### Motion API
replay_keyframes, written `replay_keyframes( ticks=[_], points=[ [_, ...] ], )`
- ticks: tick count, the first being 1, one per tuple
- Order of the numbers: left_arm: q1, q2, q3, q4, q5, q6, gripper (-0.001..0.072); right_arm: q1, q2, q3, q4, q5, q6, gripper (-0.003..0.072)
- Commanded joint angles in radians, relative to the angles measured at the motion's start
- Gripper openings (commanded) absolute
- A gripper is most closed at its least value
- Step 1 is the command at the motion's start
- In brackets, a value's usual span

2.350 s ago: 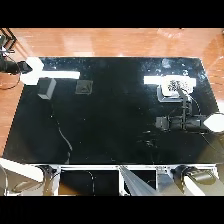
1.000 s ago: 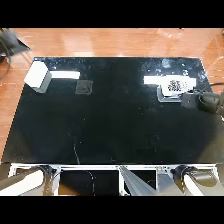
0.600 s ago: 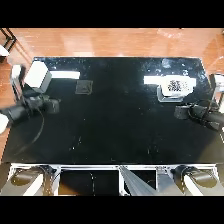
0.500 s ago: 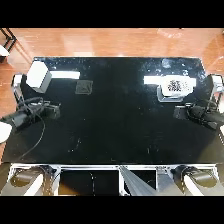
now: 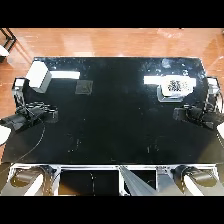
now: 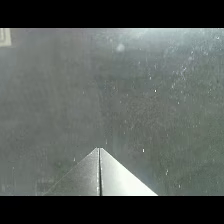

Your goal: Fold the box and place the chain.

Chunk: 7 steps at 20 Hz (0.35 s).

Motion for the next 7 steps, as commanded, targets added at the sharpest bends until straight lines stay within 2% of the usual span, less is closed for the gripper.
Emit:
replay_keyframes(
  ticks=[1,7],
  points=[
    [0.001,-0.010,0.011,0.009,-0.039,0.000,0.0024,0.001,-0.001,-0.001,-0.003,0.003,-0.001,0.0022],
    [0.001,-0.010,0.011,0.012,-0.040,0.000,0.0024,0.001,-0.001,-0.001,-0.003,0.003,-0.001,0.0022]
  ],
)
